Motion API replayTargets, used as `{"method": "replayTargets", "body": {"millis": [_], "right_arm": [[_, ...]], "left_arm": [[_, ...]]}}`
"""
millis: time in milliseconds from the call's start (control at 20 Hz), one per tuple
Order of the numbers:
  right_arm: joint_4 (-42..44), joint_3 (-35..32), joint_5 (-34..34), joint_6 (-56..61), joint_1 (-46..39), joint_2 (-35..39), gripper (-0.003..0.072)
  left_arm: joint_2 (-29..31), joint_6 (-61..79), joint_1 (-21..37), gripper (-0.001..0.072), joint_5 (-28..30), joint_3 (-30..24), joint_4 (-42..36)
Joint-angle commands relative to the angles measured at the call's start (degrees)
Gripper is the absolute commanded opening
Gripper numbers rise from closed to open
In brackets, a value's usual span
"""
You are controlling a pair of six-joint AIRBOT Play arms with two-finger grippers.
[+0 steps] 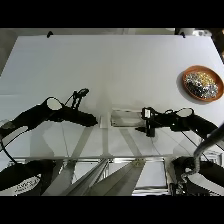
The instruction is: Fold the box and place the chain.
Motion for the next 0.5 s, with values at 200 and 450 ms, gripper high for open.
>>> {"method": "replayTargets", "body": {"millis": [200, 450], "right_arm": [[0.02, 0.02, 0.0, 0.02, 0.0, 0.02, 0.047], [0.02, 0.02, 0.02, 0.02, 0.0, 0.02, 0.047]], "left_arm": [[-2.38, 4.98, -0.96, 0.0009, 1.88, -0.02, -5.35], [-2.25, 6.78, -3.06, 0.0009, 1.9, 0.02, -7.13]]}}
